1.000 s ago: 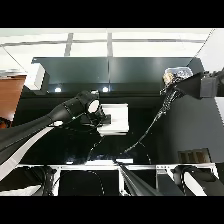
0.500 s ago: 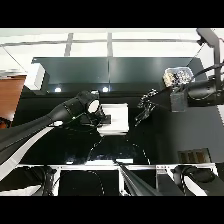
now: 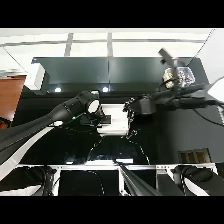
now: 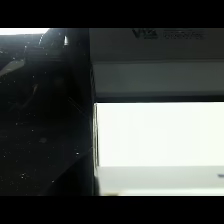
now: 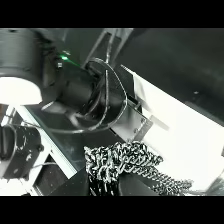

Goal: Fold the box and place the chain.

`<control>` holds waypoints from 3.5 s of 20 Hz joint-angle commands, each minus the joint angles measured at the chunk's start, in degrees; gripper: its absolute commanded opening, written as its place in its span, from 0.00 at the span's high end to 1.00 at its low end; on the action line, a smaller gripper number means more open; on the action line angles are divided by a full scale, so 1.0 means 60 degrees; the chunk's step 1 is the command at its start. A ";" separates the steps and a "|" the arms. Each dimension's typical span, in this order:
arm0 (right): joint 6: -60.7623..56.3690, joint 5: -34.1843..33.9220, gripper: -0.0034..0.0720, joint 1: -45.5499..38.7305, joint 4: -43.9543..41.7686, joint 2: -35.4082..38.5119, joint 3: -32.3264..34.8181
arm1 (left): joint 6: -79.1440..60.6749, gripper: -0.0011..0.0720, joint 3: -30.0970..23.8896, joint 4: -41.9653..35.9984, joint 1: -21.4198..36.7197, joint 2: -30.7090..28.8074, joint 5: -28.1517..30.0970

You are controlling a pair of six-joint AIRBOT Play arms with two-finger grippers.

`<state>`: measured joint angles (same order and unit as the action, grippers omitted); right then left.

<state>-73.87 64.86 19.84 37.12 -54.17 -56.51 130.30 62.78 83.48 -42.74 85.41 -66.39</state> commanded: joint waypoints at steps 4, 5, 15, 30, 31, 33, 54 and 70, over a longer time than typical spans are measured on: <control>0.0135 -0.1348 0.94 0.0605 -0.0058 -0.1690 0.0415 | -0.0007 0.95 0.0000 0.0004 -0.0007 -0.0004 0.0047; 0.0135 -0.1271 0.94 0.0605 0.0051 -0.1865 0.0415 | -0.0004 0.95 0.0000 0.0004 -0.0007 -0.0004 0.0044; 0.0051 -0.1177 0.93 0.0925 0.0820 -0.2036 0.0415 | -0.0004 0.95 0.0000 -0.0004 -0.0007 -0.0004 0.0022; 0.0350 0.0998 0.03 -0.2324 0.4725 0.1308 0.2328 | 0.0000 0.95 0.0000 -0.0026 -0.0007 -0.0004 -0.0007; 0.0579 0.0903 0.03 -0.2306 0.4630 0.1304 0.2874 | 0.0000 0.95 0.0000 0.0000 -0.0004 -0.0004 0.0015; 0.0623 -0.0463 0.03 -0.2135 0.4579 0.1300 0.4073 | -0.0004 0.95 0.0000 0.0011 -0.0004 -0.0004 0.0015; 1.4302 -0.4102 0.06 0.0590 0.0310 -0.0484 0.5475 | -0.0007 0.95 0.0000 0.0007 0.0004 -0.0004 0.0120; 1.3956 -0.5118 0.07 0.0637 -0.0040 -0.1337 0.5475 | -0.0007 0.95 0.0000 -0.0004 0.0000 -0.0004 0.0033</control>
<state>11.27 34.74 23.59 37.04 -61.95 -23.70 130.28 62.76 83.50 -42.74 85.41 -66.19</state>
